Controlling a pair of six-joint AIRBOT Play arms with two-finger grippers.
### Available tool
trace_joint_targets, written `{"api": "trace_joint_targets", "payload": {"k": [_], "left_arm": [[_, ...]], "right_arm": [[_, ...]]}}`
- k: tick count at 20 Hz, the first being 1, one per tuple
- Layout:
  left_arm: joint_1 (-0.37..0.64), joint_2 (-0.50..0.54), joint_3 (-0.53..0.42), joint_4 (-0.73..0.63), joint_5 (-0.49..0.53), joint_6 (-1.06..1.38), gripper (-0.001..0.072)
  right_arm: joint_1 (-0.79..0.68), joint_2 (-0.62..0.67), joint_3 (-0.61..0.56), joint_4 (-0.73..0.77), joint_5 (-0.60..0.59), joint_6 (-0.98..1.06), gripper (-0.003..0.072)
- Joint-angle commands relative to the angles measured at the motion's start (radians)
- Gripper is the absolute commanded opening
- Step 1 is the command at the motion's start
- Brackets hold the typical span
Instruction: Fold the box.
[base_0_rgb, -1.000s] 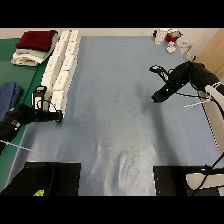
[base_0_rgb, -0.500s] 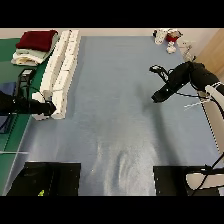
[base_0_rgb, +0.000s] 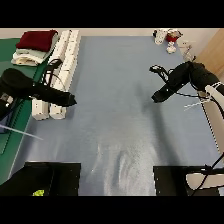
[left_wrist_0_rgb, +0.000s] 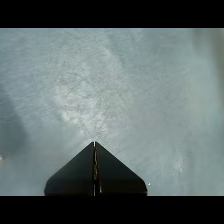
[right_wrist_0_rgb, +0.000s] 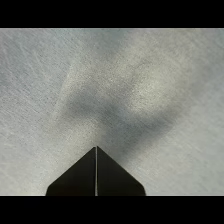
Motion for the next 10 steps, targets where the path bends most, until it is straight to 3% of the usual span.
{"api": "trace_joint_targets", "payload": {"k": [1,4,10], "left_arm": [[-0.113,-0.117,0.046,-0.027,0.068,0.002,0.0015],[-0.157,-0.160,0.046,-0.039,0.128,0.002,0.0015],[-0.169,-0.176,0.046,-0.043,0.128,0.002,0.0015]], "right_arm": [[0.000,-0.001,0.001,0.000,0.000,0.000,0.0003],[0.000,-0.001,0.001,0.000,0.000,0.000,0.0003],[0.000,-0.001,0.001,0.000,0.000,0.000,0.0003]]}}
